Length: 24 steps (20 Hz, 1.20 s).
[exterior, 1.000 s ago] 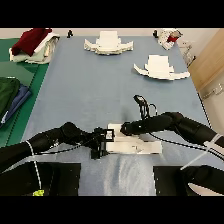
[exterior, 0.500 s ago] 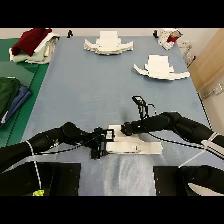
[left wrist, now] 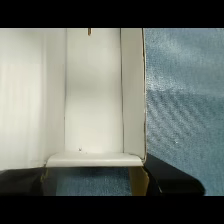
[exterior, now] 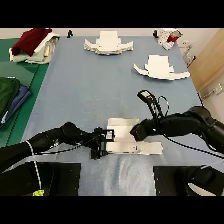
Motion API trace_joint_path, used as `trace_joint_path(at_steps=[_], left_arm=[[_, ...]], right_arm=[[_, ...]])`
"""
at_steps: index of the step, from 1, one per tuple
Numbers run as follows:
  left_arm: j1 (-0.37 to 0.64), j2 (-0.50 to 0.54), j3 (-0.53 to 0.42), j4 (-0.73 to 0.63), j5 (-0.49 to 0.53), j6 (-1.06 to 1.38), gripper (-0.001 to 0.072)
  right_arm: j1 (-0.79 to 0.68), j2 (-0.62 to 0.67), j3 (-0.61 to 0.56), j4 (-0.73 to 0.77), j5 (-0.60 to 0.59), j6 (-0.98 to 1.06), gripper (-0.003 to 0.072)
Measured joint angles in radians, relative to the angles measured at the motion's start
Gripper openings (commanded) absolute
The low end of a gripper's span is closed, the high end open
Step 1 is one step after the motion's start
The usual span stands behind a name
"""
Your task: Fold the box.
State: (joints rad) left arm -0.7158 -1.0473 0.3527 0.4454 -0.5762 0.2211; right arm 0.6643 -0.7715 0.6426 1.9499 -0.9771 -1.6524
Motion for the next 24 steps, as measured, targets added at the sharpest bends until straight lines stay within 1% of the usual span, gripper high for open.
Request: trace_joint_path(at_steps=[2, 3, 5, 7, 8, 12, 15, 18, 22, 24], left_arm=[[0.000, 0.000, 0.000, 0.000, 0.000, 0.000, 0.0509], [0.000, 0.000, 0.000, 0.000, 0.000, 0.000, 0.0509], [0.000, 0.000, 0.000, 0.000, 0.000, 0.000, 0.0508], [0.000, 0.000, 0.000, 0.000, 0.000, 0.000, 0.0508], [0.000, 0.000, 0.000, 0.000, 0.000, 0.000, 0.0508], [0.000, 0.000, 0.000, 0.000, 0.000, 0.000, 0.0509], [0.000, 0.000, 0.000, 0.000, 0.000, -0.001, 0.0509], [0.000, 0.000, 0.000, 0.000, 0.000, -0.001, 0.0509], [0.000, 0.000, 0.000, 0.000, 0.000, -0.001, 0.0509], [0.000, 0.000, 0.000, -0.001, 0.000, -0.001, 0.0509]], right_arm=[[0.005, 0.050, -0.008, -0.007, -0.101, -0.095, 0.0273], [0.008, 0.069, -0.014, -0.008, -0.138, -0.145, 0.0336], [0.010, 0.098, -0.027, -0.015, -0.190, -0.248, 0.0555], [0.011, 0.112, -0.046, -0.039, -0.219, -0.358, 0.0680], [0.012, 0.117, -0.059, -0.057, -0.222, -0.422, 0.0702], [0.012, 0.126, -0.118, -0.140, -0.209, -0.598, 0.0703], [0.012, 0.127, -0.158, -0.171, -0.153, -0.666, 0.0712], [0.012, 0.126, -0.201, -0.148, -0.062, -0.725, 0.0711], [0.012, 0.125, -0.262, -0.058, 0.031, -0.800, 0.0685], [0.012, 0.124, -0.283, -0.039, 0.075, -0.837, 0.0536]])
